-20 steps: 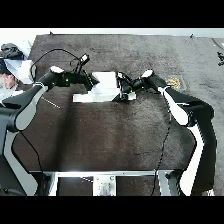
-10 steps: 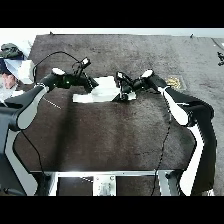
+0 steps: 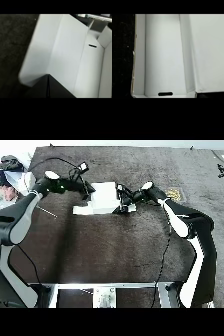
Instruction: Fold the box and place the chain.
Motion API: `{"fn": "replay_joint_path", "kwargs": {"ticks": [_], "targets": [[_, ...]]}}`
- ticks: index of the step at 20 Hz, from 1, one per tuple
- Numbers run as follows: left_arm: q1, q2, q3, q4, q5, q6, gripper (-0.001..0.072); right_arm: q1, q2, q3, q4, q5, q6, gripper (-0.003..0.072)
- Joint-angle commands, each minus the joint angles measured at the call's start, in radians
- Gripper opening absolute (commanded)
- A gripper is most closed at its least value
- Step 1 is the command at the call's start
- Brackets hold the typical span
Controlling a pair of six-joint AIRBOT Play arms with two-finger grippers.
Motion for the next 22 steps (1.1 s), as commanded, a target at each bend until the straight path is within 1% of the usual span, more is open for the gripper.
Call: {"fn": "replay_joint_path", "kwargs": {"ticks": [1,3,4,5,6,7,9,12,15,18,21,22], "targets": [[0.041,0.056,0.007,0.057,-0.132,0.01,0.0011,0.0,0.0,0.001,0.002,0.0,0.0,0.0534],[0.055,0.062,0.007,0.112,-0.211,0.018,0.0014,0.0,0.0,0.001,0.002,0.001,0.0,0.0534],[0.054,0.062,0.007,0.167,-0.25,0.035,0.0072,0.0,0.0,0.001,0.002,0.001,0.0,0.0534],[0.05,0.061,0.007,0.231,-0.271,0.051,0.0412,0.0,0.0,0.001,0.002,0.001,0.0,0.0533],[0.045,0.061,0.002,0.284,-0.264,0.041,0.0653,0.0,0.0,0.001,0.002,0.0,0.0,0.0534],[0.04,0.059,0.002,0.321,-0.261,0.036,0.0669,0.0,0.0,0.001,0.002,0.0,0.0,0.0533],[0.028,0.051,-0.001,0.366,-0.256,0.05,0.0671,0.0,0.0,0.001,0.002,0.001,0.0,0.0534],[0.005,0.05,-0.035,0.411,-0.159,0.052,0.0671,0.0,0.0,0.001,0.002,0.001,0.0,0.0534],[-0.022,0.05,-0.084,0.41,-0.116,0.053,0.0669,0.0,0.0,0.001,0.002,0.0,0.0,0.0534],[-0.048,0.05,-0.131,0.403,-0.046,0.051,0.0669,0.0,0.0,0.001,0.002,0.001,0.0,0.0534],[-0.065,0.05,-0.158,0.378,0.002,0.052,0.0669,0.0,0.0,0.001,0.002,0.0,0.0,0.0534],[-0.068,0.049,-0.158,0.37,0.003,0.052,0.0668,0.0,0.0,0.001,0.003,0.0,0.0,0.0534]]}}
